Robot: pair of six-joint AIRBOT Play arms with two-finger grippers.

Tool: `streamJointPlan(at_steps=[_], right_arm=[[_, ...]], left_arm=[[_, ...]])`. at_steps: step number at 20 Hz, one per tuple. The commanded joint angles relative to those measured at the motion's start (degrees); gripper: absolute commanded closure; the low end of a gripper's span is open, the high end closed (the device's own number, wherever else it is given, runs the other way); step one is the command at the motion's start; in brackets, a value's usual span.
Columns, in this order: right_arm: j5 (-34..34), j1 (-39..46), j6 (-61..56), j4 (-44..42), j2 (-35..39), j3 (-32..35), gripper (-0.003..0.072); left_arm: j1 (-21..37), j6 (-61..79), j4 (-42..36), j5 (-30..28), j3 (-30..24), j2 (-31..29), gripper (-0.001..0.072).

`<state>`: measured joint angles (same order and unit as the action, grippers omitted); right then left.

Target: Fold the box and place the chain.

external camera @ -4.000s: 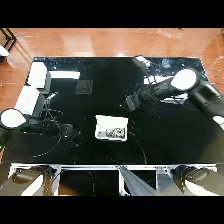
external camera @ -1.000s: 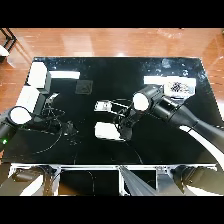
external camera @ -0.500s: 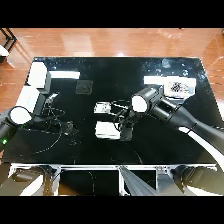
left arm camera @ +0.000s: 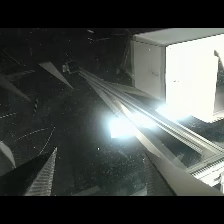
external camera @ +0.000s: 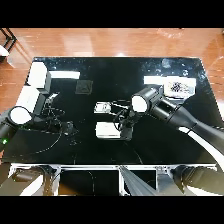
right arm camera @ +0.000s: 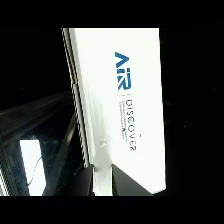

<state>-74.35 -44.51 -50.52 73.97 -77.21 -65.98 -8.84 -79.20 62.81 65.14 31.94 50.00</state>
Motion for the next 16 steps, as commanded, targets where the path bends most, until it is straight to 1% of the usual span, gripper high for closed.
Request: streamJointPlan(at_steps=[1,4,9,12,16], right_arm=[[0.0,-0.1,-0.2,-0.1,0.0,0.0,0.0555],[0.4,-0.1,-0.5,-0.8,0.0,0.2,0.0555],[3.0,-0.6,-0.5,-2.2,0.0,2.4,0.0555],[2.2,-0.6,-1.0,-2.1,0.0,2.4,0.0554],[2.0,-0.4,-5.4,-2.0,2.0,0.8,0.0554]], left_arm=[[0.1,0.0,0.0,0.0,0.0,0.0,0.0081],[0.0,0.0,0.0,-0.1,0.0,0.0,0.0081],[0.0,0.0,0.0,-0.1,-0.1,0.0,0.0081],[0.0,0.0,0.0,-0.1,-0.1,0.0,0.0081],[0.0,0.0,-0.1,-0.1,-0.1,0.0,0.0081]])
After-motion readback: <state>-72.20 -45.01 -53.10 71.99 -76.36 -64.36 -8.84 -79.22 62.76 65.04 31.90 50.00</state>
